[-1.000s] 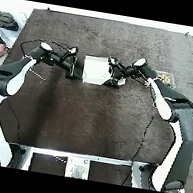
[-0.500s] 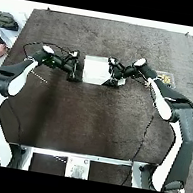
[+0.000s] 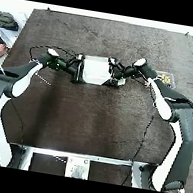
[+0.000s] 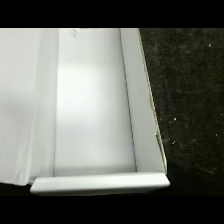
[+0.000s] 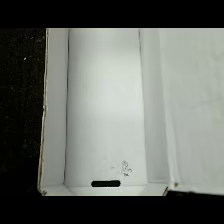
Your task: Fold the box and place the chain.
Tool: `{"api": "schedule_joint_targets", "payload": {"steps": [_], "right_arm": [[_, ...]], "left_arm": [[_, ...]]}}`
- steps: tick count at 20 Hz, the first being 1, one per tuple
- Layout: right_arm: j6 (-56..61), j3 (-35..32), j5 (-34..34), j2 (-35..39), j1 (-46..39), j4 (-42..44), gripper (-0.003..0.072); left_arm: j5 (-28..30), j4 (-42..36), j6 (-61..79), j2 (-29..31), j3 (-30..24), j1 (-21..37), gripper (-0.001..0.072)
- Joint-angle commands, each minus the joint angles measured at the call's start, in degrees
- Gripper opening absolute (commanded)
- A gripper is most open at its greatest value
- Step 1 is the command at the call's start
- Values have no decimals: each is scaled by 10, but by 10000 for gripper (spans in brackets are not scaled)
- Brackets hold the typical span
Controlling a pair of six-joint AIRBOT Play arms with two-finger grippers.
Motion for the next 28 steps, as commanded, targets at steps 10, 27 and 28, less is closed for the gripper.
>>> {"api": "schedule_joint_targets", "payload": {"steps": [10, 27, 28], "right_arm": [[0, 0, 0, 0, 0, 0, 168], [0, 0, 0, 0, 0, 0, 168], [0, 0, 0, 0, 0, 0, 168]], "left_arm": [[5, -42, 5, -6, 0, -1, 720], [-7, -16, 4, -6, 0, -1, 306], [-7, -16, 4, -6, 0, -1, 307]]}}
